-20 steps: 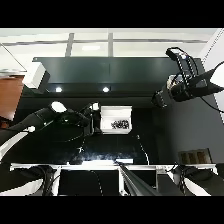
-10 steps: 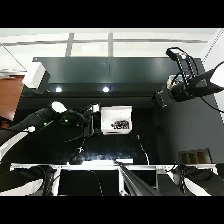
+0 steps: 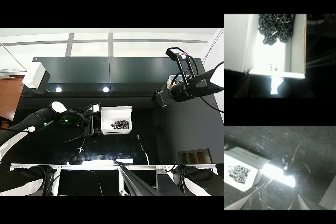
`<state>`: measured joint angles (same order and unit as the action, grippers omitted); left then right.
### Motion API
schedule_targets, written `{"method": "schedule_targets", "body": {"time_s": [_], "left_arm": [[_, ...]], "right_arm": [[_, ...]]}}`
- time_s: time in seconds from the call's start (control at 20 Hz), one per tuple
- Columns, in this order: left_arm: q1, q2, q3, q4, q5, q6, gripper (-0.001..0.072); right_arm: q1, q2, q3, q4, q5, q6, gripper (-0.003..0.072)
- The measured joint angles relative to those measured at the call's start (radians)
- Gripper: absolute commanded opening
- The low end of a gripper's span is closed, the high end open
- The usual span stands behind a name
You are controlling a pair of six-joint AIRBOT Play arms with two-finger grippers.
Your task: Fold the box and place the chain.
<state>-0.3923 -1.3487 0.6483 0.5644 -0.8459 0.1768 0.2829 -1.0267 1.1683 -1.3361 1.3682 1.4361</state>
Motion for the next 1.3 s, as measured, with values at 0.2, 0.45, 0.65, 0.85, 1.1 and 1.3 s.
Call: {"method": "schedule_targets", "body": {"time_s": [0.2, 0.45, 0.65, 0.85, 1.1, 1.3], "left_arm": [[0.000, 0.000, 0.003, -0.004, 0.001, 0.016, 0.0713], [-0.001, 0.000, 0.004, -0.004, 0.000, 0.028, 0.0712], [-0.010, 0.000, 0.004, -0.006, 0.002, 0.038, 0.0711], [-0.016, 0.000, 0.004, -0.004, 0.007, 0.042, 0.0711], [-0.032, 0.000, 0.004, -0.003, 0.028, 0.041, 0.0668], [-0.041, 0.000, 0.004, -0.002, 0.043, 0.034, 0.0495]], "right_arm": [[0.000, 0.000, 0.000, 0.000, 0.000, 0.000, 0.0700], [0.000, 0.000, 0.000, 0.000, -0.001, 0.000, 0.0700], [0.000, 0.000, 0.000, 0.000, -0.001, 0.000, 0.0700], [0.000, 0.000, 0.000, 0.000, -0.001, 0.002, 0.0700], [0.000, 0.000, 0.000, 0.000, -0.008, 0.007, 0.0700], [0.000, 0.000, 0.000, 0.000, -0.013, 0.008, 0.0700]]}}
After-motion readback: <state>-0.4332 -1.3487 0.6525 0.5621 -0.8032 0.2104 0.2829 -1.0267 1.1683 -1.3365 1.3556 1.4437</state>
